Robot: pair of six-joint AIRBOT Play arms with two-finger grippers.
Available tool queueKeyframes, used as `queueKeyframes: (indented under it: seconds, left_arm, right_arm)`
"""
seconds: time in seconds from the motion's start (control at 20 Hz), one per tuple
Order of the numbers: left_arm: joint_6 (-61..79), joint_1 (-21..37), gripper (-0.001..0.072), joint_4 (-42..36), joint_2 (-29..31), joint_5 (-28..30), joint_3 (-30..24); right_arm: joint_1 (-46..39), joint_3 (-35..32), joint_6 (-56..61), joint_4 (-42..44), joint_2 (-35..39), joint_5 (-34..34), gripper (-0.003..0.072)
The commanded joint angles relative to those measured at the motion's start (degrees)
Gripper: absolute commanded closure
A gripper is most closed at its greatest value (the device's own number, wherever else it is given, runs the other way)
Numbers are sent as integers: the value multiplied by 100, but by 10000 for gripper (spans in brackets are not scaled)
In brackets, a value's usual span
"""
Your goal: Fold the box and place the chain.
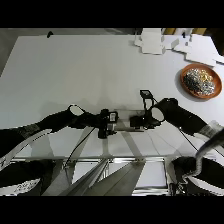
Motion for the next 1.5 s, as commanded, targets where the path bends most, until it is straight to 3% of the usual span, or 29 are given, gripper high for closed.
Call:
queueKeyframes:
  seconds: [0.0,0.05,0.3,0.35,0.5,0.7,0.8,1.05,1.1,1.2,1.35,1.45]
  left_arm:
    - [2,2,368,0,2,2,-4]
    - [2,2,368,0,2,2,-2]
    - [2,2,368,2,2,2,-2]
    - [2,2,368,0,2,2,-2]
    - [2,2,368,0,2,2,-2]
    - [2,2,368,2,2,2,-2]
    - [2,2,368,0,2,2,-2]
    - [2,2,368,2,2,2,-4]
    - [2,2,368,0,2,2,-2]
    - [2,2,368,0,2,2,-4]
    - [2,2,368,0,2,2,-2]
    - [2,2,368,2,2,2,-2]
  right_arm:
    - [195,142,907,-619,-247,317,330]
    - [195,142,925,-619,-280,363,371]
    - [195,142,951,-612,-352,284,377]
    - [195,142,955,-601,-352,232,420]
    - [195,142,1204,-566,-352,212,439]
    - [195,142,1204,-566,-352,210,554]
    - [197,142,1202,-566,-352,205,650]
    - [195,142,1169,-577,-345,221,671]
    - [195,142,1071,-581,-317,197,649]
    - [195,142,651,-629,-186,232,424]
    - [195,142,-345,-837,236,529,202]
    - [195,214,-1110,-876,671,911,198]
